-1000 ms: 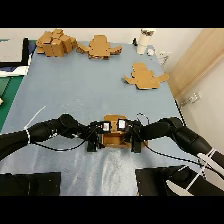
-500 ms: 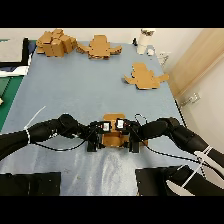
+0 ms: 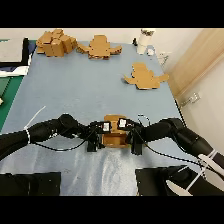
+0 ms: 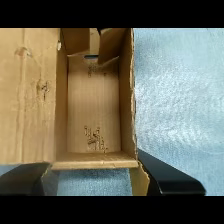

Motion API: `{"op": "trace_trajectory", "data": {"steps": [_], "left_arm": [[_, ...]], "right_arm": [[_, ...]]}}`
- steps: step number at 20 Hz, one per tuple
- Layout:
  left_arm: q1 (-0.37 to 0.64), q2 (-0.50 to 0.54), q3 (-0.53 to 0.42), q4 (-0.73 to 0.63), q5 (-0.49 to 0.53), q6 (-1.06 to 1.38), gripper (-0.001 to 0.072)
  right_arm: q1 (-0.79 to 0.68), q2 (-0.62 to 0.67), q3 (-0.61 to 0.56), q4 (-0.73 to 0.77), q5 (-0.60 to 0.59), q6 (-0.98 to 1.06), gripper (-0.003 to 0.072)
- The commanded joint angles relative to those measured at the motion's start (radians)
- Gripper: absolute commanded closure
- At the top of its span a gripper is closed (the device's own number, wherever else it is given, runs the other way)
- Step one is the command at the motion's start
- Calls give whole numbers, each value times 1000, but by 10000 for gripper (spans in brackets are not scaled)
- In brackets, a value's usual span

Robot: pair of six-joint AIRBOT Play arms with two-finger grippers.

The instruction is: Fold the box.

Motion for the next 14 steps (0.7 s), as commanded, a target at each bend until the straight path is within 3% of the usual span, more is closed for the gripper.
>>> {"op": "trace_trajectory", "data": {"steps": [1, 6, 8, 10, 14], "left_arm": [[0, 0, 1, 0, 0, -1, 181], [0, 0, 1, 0, 0, -1, 181], [0, 0, 1, 0, 0, -1, 181], [0, 0, 1, 0, 0, -1, 181], [0, 0, 1, 0, 0, -1, 181]], "right_arm": [[-4, 90, 5, -165, -19, 390, 685], [-5, 224, 45, -542, -180, 1230, 685], [-5, 229, 28, -669, -270, 1464, 685], [-7, 214, -19, -675, -277, 1553, 685], [-13, 137, -114, -527, -164, 1546, 686]]}}
